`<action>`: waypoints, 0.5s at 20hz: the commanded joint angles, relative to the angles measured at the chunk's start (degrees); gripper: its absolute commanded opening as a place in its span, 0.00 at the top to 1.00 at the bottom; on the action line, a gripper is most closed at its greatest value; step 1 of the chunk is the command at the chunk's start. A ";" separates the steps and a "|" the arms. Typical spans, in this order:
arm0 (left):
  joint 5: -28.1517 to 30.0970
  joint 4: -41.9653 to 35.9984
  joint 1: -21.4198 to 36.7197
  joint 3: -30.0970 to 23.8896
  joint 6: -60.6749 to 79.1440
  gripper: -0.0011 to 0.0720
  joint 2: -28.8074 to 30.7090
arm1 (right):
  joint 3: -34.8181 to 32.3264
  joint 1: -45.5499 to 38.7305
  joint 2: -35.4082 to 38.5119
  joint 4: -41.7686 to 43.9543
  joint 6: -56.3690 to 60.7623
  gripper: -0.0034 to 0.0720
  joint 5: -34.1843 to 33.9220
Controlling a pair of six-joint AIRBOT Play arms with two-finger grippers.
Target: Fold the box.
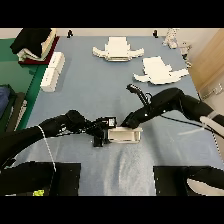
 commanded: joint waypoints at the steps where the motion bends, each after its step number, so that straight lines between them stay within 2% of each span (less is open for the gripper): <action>1: 0.02 0.02 0.04 0.04 0.00 0.36 -0.02 | -10.80 5.92 11.72 -0.22 -3.87 0.95 18.67; 5: 0.00 0.02 0.04 0.04 0.00 0.36 -0.02 | -18.95 11.47 20.33 -0.94 -5.05 0.95 24.96; 10: 0.00 0.02 0.04 0.04 0.00 0.36 -0.02 | -20.24 15.78 20.52 -5.05 -5.25 0.95 31.30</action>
